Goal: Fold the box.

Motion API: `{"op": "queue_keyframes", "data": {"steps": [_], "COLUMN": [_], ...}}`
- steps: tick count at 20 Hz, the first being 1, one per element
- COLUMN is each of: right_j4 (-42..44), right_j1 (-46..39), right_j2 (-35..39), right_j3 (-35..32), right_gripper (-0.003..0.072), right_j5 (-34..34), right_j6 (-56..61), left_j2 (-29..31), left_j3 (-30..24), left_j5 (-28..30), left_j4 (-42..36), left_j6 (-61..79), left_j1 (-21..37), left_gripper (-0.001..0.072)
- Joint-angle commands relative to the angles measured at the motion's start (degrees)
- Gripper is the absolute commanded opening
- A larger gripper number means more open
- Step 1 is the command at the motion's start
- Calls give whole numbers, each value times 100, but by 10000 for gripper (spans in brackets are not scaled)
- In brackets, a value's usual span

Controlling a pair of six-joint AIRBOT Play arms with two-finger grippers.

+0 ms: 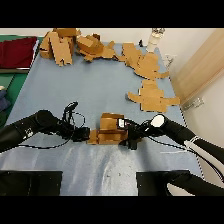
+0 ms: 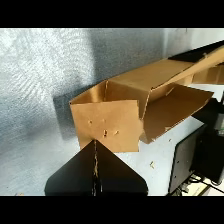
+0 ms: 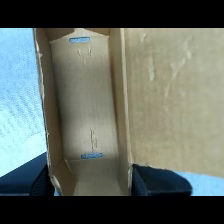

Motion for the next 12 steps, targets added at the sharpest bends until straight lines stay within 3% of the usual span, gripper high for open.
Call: {"op": "queue_keyframes", "data": {"steps": [1,5,12], "right_j4": [0,0,0], "right_j1": [0,0,0], "right_j2": [2,2,2], "right_j3": [7,4,4], "right_gripper": [509,509,510], "right_j5": [0,0,0], "right_j6": [2,2,2], "left_j2": [-2,-2,-4], "left_j3": [-2,-2,-2], "left_j5": [-70,-98,2], "left_j4": [455,1731,1648], "left_j6": [-254,-1421,-1497], "left_j1": [72,120,94], "left_gripper": [13,13,13]}}
